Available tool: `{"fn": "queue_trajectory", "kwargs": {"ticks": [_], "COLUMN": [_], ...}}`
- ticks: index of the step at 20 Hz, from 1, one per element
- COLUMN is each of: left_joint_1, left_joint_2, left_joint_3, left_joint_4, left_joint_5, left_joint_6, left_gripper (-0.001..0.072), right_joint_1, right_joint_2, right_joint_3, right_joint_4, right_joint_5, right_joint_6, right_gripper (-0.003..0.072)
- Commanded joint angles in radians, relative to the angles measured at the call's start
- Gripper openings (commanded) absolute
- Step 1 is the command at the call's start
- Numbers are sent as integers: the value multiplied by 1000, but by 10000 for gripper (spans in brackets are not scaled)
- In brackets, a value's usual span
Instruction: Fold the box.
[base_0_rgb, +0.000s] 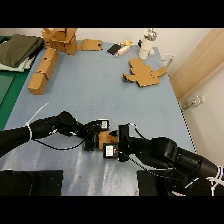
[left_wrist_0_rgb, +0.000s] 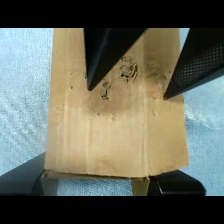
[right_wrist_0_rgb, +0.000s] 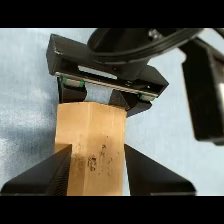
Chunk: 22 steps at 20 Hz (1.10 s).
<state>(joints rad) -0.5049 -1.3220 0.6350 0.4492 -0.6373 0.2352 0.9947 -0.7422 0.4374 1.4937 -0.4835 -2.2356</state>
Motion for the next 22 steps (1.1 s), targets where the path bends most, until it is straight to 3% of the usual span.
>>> {"fn": "queue_trajectory", "kwargs": {"ticks": [1, 14, 15, 16, 22], "left_joint_1": [0, 0, 0, 0, 0], "left_joint_2": [0, 0, 0, 0, 0], "left_joint_3": [1, 1, 1, 1, 1], "left_joint_4": [0, 0, 0, 0, 0], "left_joint_5": [0, 0, 0, 0, 0], "left_joint_6": [0, 0, 0, 0, 0], "left_gripper": [544, 544, 544, 544, 544], "right_joint_1": [52, 61, 61, 61, 61], "right_joint_2": [-1, -81, -82, -81, -57], "right_joint_3": [-1, 0, 0, 0, 2], "right_joint_4": [-155, -157, -174, -192, -219], "right_joint_5": [-12, -8, -11, -11, -8], "right_joint_6": [185, 222, 222, 222, 222], "right_gripper": [510, 501, 484, 403, 401]}}
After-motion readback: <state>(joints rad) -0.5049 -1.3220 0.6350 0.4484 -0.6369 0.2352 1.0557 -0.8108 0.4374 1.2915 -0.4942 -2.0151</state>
